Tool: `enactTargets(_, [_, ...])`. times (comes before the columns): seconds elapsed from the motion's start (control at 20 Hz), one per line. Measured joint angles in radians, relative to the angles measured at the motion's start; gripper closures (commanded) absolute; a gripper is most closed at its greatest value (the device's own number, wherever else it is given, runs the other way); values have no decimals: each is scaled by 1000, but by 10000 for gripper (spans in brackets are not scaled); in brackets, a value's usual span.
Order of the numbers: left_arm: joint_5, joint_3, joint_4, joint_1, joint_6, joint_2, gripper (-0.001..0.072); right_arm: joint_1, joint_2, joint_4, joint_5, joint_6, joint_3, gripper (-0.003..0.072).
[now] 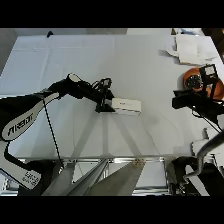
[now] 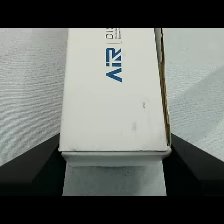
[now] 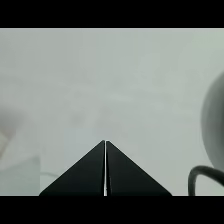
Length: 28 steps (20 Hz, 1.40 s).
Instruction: Fold the box and place the chain.
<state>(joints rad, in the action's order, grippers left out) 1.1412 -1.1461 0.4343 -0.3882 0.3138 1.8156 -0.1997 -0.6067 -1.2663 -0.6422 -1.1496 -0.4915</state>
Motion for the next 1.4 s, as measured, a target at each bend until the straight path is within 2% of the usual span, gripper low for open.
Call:
enactTargets(0.15, [0,0,0,0,0,0,569,-39,0,-120,-75,-63,-1,677])
enactTargets(0.35, [0,0,0,0,-1,0,577,-56,0,-172,-113,-94,-1,677])
enactTargets(0.4, [0,0,0,0,-4,0,609,-59,0,-175,-117,-98,-1,677])
enactTargets(0.45, [0,0,0,0,-10,0,701,-60,0,-179,-121,-101,-1,677])
enactTargets(0.8, [2,0,7,0,-29,-30,704,-63,0,-190,-130,-108,-1,677])
enactTargets(1.1, [-77,1,34,1,-129,-166,703,-63,0,-193,-130,-109,-1,677])
enactTargets(1.4, [-262,1,159,17,-362,-366,705,-63,0,-193,-129,-110,-1,677])
